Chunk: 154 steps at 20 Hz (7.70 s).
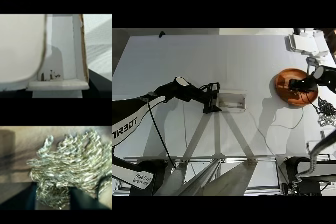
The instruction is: Fold the box and place the chain.
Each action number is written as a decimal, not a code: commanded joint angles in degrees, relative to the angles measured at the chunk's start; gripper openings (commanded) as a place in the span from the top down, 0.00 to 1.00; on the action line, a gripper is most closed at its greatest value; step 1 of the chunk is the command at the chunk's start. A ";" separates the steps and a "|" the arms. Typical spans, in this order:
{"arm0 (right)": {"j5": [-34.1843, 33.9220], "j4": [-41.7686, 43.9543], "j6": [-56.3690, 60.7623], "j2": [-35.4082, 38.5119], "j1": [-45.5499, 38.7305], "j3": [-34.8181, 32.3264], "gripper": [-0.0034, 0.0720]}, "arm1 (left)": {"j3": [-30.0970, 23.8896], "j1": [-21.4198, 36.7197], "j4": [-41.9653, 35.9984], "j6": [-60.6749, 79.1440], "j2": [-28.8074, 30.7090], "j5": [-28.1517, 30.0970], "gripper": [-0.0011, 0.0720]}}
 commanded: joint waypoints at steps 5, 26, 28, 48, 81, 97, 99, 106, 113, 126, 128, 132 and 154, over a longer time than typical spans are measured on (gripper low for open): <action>-2.03 -1.05 0.22 1.38 -0.15 -0.11 0.95 | 0.02 0.00 0.02 0.00 0.02 -0.02 0.41; 20.06 2.75 -11.93 32.81 21.07 -9.42 0.95 | 0.02 0.00 0.04 0.00 0.02 -0.02 0.41; 17.64 2.78 -11.80 32.72 27.45 -9.42 0.95 | 0.02 0.00 0.02 0.00 0.02 -0.02 0.41; -14.75 21.79 -11.26 22.47 46.99 -9.40 0.95 | 0.02 0.00 0.02 0.02 0.02 -0.02 0.41; 8.48 11.87 -18.12 34.42 37.68 -9.42 0.95 | 0.02 0.00 0.04 0.00 0.02 -0.02 0.41; -10.27 46.01 -41.68 16.85 40.68 -9.42 0.95 | 0.02 0.00 0.04 0.00 0.02 -0.02 0.41; -11.17 45.64 -41.68 14.84 40.68 -9.42 0.95 | 0.02 0.00 0.04 0.00 0.02 -0.02 0.41; -7.89 45.59 -44.98 13.68 40.65 -9.42 0.78 | 0.02 0.00 0.02 0.00 0.02 -0.02 0.41; 7.39 45.62 -57.48 16.26 35.91 -9.42 0.59 | 0.02 0.00 0.04 0.00 0.02 -0.02 0.41; 11.34 42.60 -88.67 18.47 14.45 -9.42 0.31 | 0.02 0.00 0.04 0.00 0.02 -0.02 0.41; 11.32 42.21 -94.73 15.32 14.62 -9.42 0.20 | 0.02 0.00 0.04 0.00 0.02 -0.02 0.41; 10.73 42.18 -105.77 9.25 15.69 -9.40 0.18 | 0.02 0.00 0.02 0.00 0.02 -0.02 0.41; 8.76 28.06 -90.42 3.28 21.27 -6.67 0.95 | 0.02 0.00 0.04 0.00 0.02 -0.02 0.41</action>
